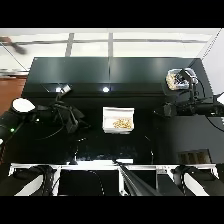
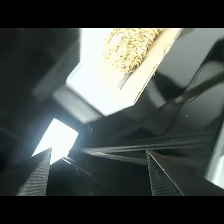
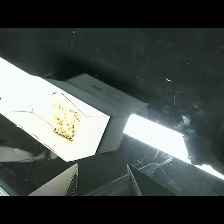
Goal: Fold the box and place the chain.
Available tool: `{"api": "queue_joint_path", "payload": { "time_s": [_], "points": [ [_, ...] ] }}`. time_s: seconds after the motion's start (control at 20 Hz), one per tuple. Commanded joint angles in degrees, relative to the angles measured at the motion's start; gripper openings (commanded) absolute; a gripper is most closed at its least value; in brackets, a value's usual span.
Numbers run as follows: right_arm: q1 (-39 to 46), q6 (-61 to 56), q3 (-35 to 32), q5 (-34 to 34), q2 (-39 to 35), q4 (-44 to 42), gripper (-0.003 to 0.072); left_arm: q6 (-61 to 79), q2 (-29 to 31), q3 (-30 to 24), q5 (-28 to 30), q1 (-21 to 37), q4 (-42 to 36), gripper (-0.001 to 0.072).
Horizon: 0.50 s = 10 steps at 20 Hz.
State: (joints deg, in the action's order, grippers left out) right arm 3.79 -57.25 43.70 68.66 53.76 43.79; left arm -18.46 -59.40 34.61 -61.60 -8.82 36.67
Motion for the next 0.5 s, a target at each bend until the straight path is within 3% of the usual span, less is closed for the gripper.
{"api": "queue_joint_path", "payload": {
  "time_s": [0.0, 0.45],
  "points": [
    [0.00, -0.85, 0.02, -0.17, -0.04, -0.02, 0.0368, 20.46, -3.21, -0.90, 6.23, -4.24, -2.47, 0.0715],
    [-0.02, -0.92, 0.02, -1.81, -0.04, -0.02, 0.0368, 30.77, -17.97, 5.60, 10.40, -11.17, 0.15, 0.0716]
  ]
}}
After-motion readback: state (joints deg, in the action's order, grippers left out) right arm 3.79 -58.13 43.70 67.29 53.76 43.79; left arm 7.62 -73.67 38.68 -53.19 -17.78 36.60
